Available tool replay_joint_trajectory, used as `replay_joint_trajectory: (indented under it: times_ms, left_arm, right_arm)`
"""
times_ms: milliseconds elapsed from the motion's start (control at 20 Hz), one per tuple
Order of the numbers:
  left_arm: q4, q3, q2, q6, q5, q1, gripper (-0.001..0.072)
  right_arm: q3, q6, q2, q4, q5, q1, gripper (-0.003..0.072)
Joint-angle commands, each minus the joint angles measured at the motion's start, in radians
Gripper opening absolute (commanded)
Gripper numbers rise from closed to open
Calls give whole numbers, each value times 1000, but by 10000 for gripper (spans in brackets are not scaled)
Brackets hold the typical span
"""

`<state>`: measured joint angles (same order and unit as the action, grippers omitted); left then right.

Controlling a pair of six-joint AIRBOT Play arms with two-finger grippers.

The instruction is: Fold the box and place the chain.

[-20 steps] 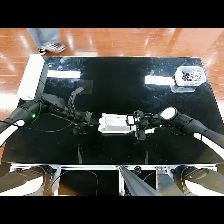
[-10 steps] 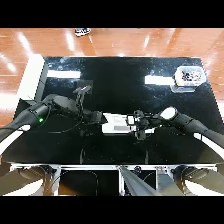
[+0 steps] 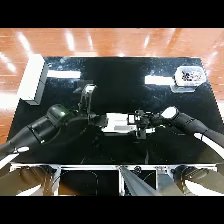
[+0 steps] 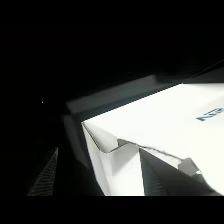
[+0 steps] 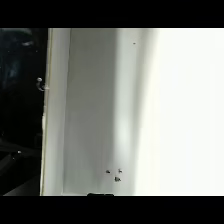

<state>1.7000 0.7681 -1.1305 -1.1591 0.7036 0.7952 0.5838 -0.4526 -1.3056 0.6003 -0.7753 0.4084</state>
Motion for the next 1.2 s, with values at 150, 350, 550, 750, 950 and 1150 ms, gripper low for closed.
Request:
replay_joint_trajectory:
  times_ms: [150, 350, 550, 750, 950, 1150]
  left_arm:
    - [-271, -2, 14, 232, -23, 85, 638]
    - [-271, -2, 48, 231, -11, 26, 638]
    - [-271, -2, 111, 223, 29, -24, 638]
    - [-279, -2, 161, 201, 141, -28, 637]
    - [-359, -6, 286, 201, 331, -92, 632]
    - [-279, -164, 451, 190, 373, -424, 621]
  right_arm:
    - [1, -4, -1, -2, -1, 1, 536]
    - [1, -4, -1, -2, -1, 1, 536]
    - [1, -4, -1, -2, -1, 1, 536]
    - [1, -4, -1, -2, -1, 1, 536]
    - [1, -4, -1, -2, -1, 2, 536]
    - [1, -4, -1, 0, 2, 6, 536]
